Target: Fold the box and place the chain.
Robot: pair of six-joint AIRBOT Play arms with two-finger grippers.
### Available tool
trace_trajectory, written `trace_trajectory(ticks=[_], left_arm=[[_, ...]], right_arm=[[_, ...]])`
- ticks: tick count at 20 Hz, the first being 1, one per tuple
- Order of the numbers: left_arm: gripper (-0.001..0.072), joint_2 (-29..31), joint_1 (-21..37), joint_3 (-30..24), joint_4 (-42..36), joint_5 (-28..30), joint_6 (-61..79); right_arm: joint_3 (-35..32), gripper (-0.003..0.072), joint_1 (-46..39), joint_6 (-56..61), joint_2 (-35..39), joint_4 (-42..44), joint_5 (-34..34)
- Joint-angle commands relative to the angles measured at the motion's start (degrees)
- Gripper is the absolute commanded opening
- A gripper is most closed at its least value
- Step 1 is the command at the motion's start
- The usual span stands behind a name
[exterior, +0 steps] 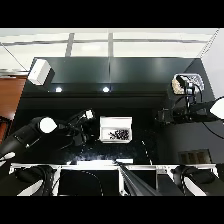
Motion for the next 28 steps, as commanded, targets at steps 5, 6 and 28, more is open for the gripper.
trace_trajectory(ticks=[5, 6, 28], left_arm=[[0.0706, -5.2, 5.3, 0.6, -19.2, -9.5, 32.5], [0.0706, -6.0, 4.5, 0.6, -20.7, -9.5, 33.1], [0.0704, -16.2, 1.9, 6.3, -22.9, -7.4, 33.8]], right_arm=[[0.0, 0.0329, 0.0, 0.0, 0.0, -1.1, -0.8], [0.0, 0.0330, 0.0, 0.0, 0.0, -1.2, -1.1], [0.0, 0.0329, 0.0, 0.0, 0.0, -1.2, -0.9]])
